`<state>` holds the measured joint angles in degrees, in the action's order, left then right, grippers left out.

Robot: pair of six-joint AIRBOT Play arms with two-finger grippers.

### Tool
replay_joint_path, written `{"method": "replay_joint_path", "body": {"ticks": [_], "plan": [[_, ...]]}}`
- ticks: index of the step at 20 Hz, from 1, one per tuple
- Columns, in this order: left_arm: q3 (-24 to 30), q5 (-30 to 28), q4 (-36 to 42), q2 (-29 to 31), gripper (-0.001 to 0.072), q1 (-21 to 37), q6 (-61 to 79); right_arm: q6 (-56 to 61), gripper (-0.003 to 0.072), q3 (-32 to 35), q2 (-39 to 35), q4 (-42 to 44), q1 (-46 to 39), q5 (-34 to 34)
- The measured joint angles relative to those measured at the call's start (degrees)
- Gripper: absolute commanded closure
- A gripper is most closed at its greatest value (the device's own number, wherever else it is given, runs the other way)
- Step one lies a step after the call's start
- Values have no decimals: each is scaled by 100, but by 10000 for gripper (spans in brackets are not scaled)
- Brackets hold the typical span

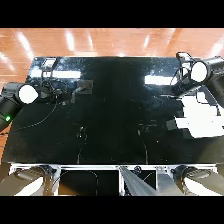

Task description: Fold the box and place the chain.

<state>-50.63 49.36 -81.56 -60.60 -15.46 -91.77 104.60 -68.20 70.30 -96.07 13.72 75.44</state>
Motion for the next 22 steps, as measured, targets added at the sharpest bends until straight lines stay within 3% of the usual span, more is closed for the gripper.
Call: {"method": "replay_joint_path", "body": {"ticks": [14,18,22], "plan": [[0,0,0,0,689,0,-2,0,652,0,0,-2,0,-4],[0,-149,2,-7,689,-4,-2,2,652,0,0,0,0,-468],[0,-772,2,-9,688,-4,-4,0,651,0,0,-4,0,-1067]]}}
